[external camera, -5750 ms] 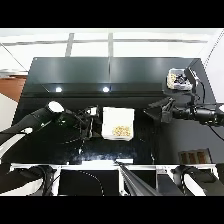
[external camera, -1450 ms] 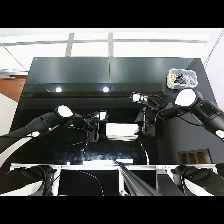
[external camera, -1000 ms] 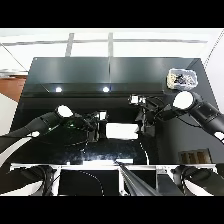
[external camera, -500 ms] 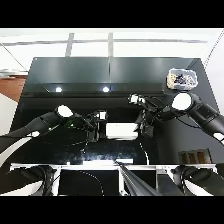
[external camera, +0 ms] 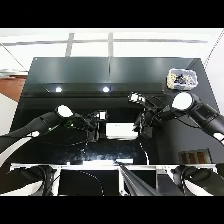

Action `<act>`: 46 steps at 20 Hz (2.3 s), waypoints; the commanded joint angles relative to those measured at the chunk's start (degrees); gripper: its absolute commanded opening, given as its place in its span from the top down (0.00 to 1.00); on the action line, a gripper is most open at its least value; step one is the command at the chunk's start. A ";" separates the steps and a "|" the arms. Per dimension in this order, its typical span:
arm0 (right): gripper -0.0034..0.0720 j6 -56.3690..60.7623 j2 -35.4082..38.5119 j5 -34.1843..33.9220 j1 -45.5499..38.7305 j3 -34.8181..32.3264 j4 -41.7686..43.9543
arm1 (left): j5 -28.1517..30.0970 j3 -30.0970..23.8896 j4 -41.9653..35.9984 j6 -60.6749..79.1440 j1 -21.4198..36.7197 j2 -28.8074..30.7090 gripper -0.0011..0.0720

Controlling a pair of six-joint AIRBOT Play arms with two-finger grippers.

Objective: Fold the box and place the chain.

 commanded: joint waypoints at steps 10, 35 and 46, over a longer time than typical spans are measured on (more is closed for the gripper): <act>0.48 0.46 0.02 0.07 0.02 -0.04 -0.04 | -0.04 0.02 0.00 -0.04 -0.04 -0.04 0.51; 0.63 2.86 0.00 -3.43 3.34 -1.18 -3.56 | -0.04 0.02 0.00 -0.04 -0.04 -0.04 0.51; 0.62 4.11 -0.20 -3.17 3.78 -1.18 -4.33 | -0.04 0.02 0.00 -0.04 -0.04 -0.04 0.51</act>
